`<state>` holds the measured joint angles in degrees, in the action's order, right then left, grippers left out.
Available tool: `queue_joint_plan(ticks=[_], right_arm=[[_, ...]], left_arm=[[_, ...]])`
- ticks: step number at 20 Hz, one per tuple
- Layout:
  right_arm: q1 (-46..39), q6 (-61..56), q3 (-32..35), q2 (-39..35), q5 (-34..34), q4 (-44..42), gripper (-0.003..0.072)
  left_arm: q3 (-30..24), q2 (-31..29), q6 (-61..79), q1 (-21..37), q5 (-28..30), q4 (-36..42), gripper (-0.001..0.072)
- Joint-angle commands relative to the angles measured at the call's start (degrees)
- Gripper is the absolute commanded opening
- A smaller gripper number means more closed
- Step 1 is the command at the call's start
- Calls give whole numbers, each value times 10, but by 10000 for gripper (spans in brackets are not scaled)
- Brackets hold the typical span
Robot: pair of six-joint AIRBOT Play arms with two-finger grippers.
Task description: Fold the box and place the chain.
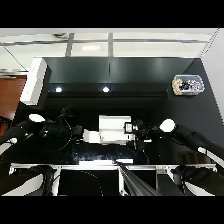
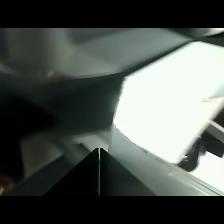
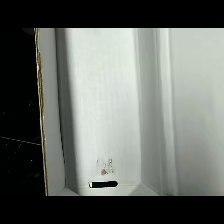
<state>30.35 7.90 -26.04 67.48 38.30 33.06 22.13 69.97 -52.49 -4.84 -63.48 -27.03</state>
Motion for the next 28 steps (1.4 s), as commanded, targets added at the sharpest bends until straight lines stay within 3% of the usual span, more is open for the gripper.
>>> queue_joint_plan(ticks=[1,2,3,4,5,8,11,15,20,24,28], right_arm=[[0,0,0,0,0,0,306],[0,0,0,0,0,0,306],[0,0,0,0,0,0,306],[0,0,0,0,0,0,307],[0,0,0,0,0,0,306],[0,0,0,0,0,0,306],[0,0,0,0,0,0,306],[0,0,0,0,0,0,306],[0,0,0,0,0,0,306],[0,0,0,0,0,0,306],[0,0,0,0,0,0,306]], left_arm=[[0,2,117,-5,-23,111,33],[0,2,125,-5,-31,119,99],[0,0,125,-5,-35,116,247],[0,-1,124,-5,-40,113,549],[0,-1,118,-5,-49,112,665],[1,-1,109,-14,-59,95,664],[12,-1,89,-64,-34,81,633],[61,-1,5,-136,29,3,633],[125,-1,-108,-189,64,-67,633],[167,-1,-229,-227,63,-151,633],[196,-1,-300,-254,53,-187,624]])
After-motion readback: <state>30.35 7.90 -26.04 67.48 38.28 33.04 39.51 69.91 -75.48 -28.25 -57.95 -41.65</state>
